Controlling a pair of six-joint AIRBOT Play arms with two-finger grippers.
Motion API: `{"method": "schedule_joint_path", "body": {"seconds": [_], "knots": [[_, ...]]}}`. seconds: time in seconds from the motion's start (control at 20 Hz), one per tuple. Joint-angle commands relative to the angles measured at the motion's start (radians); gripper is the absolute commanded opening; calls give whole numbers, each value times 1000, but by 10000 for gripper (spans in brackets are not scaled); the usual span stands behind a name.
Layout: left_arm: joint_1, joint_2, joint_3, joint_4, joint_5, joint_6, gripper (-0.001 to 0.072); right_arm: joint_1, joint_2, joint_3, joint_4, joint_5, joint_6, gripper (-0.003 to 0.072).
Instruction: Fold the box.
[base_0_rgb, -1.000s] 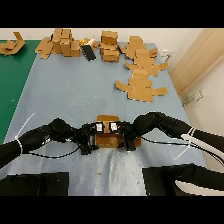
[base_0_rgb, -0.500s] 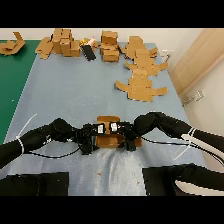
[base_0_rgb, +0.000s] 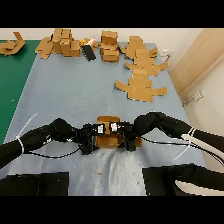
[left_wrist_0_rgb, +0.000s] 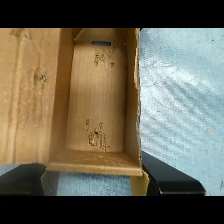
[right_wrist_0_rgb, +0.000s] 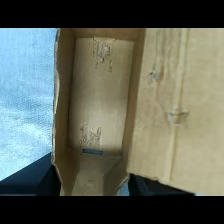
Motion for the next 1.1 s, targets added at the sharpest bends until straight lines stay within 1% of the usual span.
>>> {"method": "schedule_joint_path", "body": {"seconds": [0.0,0.05,0.1,0.2,0.35,0.45,0.5,0.6,0.7,0.9,1.05], "knots": [[-1,0,-1,1,-1,0,362,-3,4,9,-4,-46,23,597],[-1,0,-1,1,-1,0,363,-8,9,34,-5,-118,67,638],[-1,0,-1,1,-2,0,362,-21,11,65,-40,-180,126,720],[-1,0,-1,1,-1,0,363,-67,13,109,-186,-260,268,720],[-1,0,-1,1,-1,0,363,-135,43,145,-407,-373,475,720],[-1,0,0,1,-1,0,363,-169,74,146,-500,-432,560,720],[-1,0,-1,1,-1,0,363,-178,84,146,-520,-447,591,720],[-1,0,-1,1,-1,0,362,-183,98,146,-519,-485,684,720],[-1,0,-1,1,-1,0,363,-183,108,146,-481,-513,788,720],[-1,0,0,1,-1,0,363,-183,111,146,-303,-534,1064,720],[-1,0,-1,0,-1,0,363,-183,111,146,-193,-534,1151,720]]}}
